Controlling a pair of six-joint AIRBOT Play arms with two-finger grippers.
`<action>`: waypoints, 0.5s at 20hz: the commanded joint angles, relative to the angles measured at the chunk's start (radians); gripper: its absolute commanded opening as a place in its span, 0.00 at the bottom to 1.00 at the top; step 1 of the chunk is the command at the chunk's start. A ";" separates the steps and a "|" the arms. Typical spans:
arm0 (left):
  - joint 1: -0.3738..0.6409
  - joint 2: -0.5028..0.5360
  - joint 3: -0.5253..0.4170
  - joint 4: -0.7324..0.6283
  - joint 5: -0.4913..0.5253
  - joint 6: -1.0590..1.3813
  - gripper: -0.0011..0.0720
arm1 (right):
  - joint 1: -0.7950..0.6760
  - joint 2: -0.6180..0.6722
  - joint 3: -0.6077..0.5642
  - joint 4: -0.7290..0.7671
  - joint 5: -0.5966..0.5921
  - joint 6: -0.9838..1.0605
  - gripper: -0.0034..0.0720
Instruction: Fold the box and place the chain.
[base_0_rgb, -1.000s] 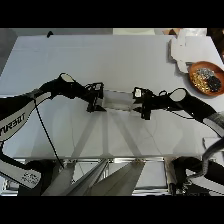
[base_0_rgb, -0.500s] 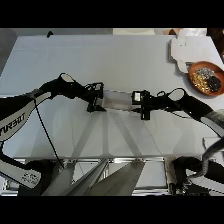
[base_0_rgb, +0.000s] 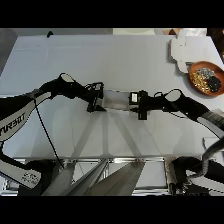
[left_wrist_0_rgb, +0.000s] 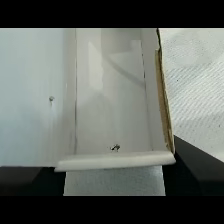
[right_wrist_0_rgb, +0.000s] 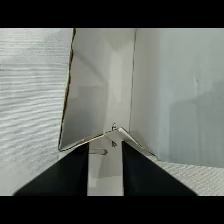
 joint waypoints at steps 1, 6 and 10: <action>0.001 0.000 0.000 0.000 0.000 0.000 0.47 | 0.014 -0.021 -0.001 0.011 -0.041 0.000 0.13; 0.000 0.000 0.000 0.000 0.000 0.000 0.47 | 0.014 -0.029 -0.001 0.022 -0.035 0.008 0.56; 0.000 0.000 0.000 0.000 0.000 0.000 0.47 | 0.014 -0.029 0.000 0.123 -0.035 0.008 0.58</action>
